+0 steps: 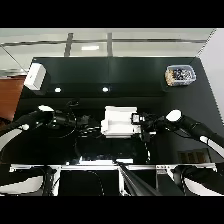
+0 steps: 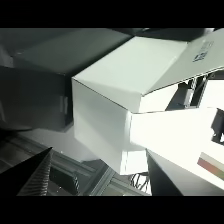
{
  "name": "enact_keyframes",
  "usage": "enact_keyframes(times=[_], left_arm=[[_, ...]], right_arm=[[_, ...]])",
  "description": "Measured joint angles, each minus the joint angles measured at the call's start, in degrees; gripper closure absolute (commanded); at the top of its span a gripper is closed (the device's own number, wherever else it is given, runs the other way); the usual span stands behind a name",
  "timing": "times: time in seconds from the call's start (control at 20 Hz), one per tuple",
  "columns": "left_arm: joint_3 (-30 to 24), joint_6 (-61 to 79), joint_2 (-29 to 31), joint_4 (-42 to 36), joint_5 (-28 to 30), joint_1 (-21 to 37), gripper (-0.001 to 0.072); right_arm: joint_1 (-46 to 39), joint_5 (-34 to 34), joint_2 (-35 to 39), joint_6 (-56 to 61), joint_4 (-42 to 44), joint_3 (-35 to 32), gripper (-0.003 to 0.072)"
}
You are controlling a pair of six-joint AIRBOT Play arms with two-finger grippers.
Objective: Fold the box and place the chain.
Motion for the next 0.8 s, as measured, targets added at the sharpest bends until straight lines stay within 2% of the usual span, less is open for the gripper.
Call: enact_keyframes(times=[0.2,0.35,0.45,0.8], left_arm=[[2.21,-1.05,0.00,0.57,0.74,-3.93,0.0086],[5.68,-6.86,0.00,5.14,2.21,-6.71,0.0088],[8.13,-11.93,0.00,9.27,2.71,-8.74,0.0234],[15.26,-26.03,-0.02,20.87,3.50,-15.21,0.0240]], right_arm=[[0.00,0.00,0.00,0.00,0.00,0.00,0.0286],[0.00,0.00,0.00,0.00,0.02,0.00,0.0286],[0.00,0.00,0.00,0.00,0.02,0.00,0.0285],[0.00,-0.02,0.00,-0.02,0.02,0.00,0.0286]])
